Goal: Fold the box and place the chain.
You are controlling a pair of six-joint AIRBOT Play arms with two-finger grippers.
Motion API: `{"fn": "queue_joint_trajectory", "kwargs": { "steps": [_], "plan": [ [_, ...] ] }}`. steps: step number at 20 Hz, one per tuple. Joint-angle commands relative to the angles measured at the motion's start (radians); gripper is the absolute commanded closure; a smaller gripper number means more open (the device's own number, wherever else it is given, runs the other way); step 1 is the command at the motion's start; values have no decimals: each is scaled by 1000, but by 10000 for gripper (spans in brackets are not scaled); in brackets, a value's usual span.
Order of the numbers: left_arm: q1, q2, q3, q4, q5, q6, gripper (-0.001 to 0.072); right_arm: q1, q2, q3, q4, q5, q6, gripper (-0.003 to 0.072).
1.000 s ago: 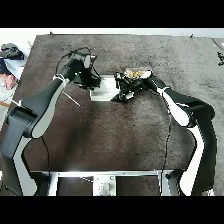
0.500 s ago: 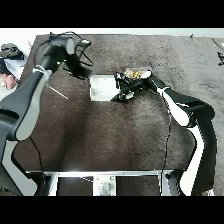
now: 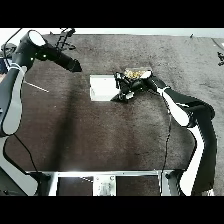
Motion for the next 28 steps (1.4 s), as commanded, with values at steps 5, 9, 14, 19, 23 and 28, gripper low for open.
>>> {"fn": "queue_joint_trajectory", "kwargs": {
  "steps": [5,9,14,19,23,28],
  "plan": [
    [25,-3,-22,-145,199,188,466,0,0,0,0,0,0,364],
    [53,-10,-138,-322,154,566,391,0,0,1,0,0,0,365],
    [90,-61,-302,-472,102,962,322,0,0,1,0,0,0,364],
    [90,-170,-304,-507,19,1140,322,0,0,1,0,0,0,364],
    [89,-206,-305,-506,-8,1209,156,0,0,1,0,0,0,364],
    [89,-207,-308,-502,-24,1214,-11,0,0,1,0,0,0,365]
  ]
}}
